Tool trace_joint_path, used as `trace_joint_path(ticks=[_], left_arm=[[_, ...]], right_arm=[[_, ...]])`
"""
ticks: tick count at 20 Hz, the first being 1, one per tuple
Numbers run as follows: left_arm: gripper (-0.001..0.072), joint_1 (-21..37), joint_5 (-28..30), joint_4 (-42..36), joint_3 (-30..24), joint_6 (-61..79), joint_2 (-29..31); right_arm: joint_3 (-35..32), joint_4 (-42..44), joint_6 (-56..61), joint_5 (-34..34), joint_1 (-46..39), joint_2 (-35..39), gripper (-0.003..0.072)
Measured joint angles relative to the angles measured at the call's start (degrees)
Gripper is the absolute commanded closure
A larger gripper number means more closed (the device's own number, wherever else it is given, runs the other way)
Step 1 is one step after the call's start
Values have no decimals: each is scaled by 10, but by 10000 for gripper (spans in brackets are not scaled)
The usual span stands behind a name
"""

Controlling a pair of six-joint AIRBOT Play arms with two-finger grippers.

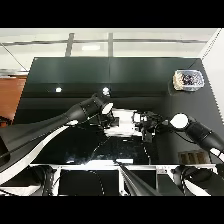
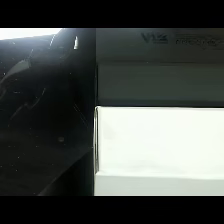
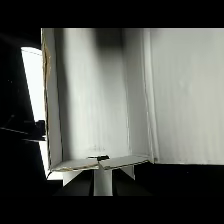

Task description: Fold the box and place the chain.

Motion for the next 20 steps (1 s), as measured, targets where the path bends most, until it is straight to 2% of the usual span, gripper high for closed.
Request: trace_joint_path(ticks=[6,11,12,13,14,15,16,17,18,19,20], left_arm=[[682,0,-3,0,0,0,0],[682,0,0,0,0,0,0],[682,0,1,0,0,0,0],[682,0,5,0,0,0,0],[682,0,9,0,0,0,0],[682,0,9,0,0,0,0],[682,0,10,1,0,0,0],[682,0,12,0,0,0,0],[682,0,12,0,0,0,0],[682,0,12,0,0,-1,0],[682,0,13,0,0,-1,0]], right_arm=[[0,87,20,-20,4,-31,558],[0,121,25,-17,5,-59,557],[0,129,25,-17,5,-62,529],[0,137,25,-17,5,-64,354],[0,144,25,-19,5,-66,345],[0,147,25,-20,5,-67,559],[0,150,26,-21,5,-68,489],[0,154,26,-20,5,-69,294],[0,155,25,-21,5,-70,531],[0,156,25,-20,5,-70,665],[0,156,26,-18,5,-70,664]])
